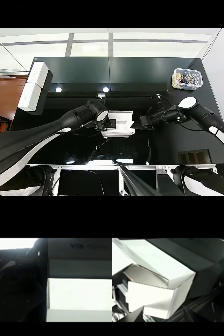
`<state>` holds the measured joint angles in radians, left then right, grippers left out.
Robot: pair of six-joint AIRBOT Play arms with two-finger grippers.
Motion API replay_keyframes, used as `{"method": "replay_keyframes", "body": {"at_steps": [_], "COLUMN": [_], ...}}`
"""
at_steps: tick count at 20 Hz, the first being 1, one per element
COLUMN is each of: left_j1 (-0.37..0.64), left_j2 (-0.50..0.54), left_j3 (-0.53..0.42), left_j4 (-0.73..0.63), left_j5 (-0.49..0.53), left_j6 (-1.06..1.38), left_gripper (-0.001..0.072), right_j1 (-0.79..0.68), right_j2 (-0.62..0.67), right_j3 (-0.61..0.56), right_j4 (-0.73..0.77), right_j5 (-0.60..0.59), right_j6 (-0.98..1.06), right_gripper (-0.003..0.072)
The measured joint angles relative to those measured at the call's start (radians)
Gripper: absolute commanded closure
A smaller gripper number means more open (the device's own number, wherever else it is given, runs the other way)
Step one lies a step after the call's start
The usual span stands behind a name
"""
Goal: Fold the box and place the chain.
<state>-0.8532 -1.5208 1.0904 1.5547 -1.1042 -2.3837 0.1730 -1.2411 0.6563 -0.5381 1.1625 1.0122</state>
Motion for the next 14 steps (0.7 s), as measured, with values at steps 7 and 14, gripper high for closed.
{"method": "replay_keyframes", "body": {"at_steps": [7,14], "left_j1": [0.0,0.0], "left_j2": [0.0,0.0], "left_j3": [0.0,0.0], "left_j4": [0.0,0.0], "left_j5": [0.0,0.001], "left_j6": [0.0,0.0], "left_gripper": [0.0682,0.0682], "right_j1": [0.171,0.338], "right_j2": [0.0,-0.006], "right_j3": [0.047,0.151], "right_j4": [-0.139,-0.482], "right_j5": [-0.162,-0.234], "right_j6": [0.209,0.555], "right_gripper": [0.0239,0.0241]}}
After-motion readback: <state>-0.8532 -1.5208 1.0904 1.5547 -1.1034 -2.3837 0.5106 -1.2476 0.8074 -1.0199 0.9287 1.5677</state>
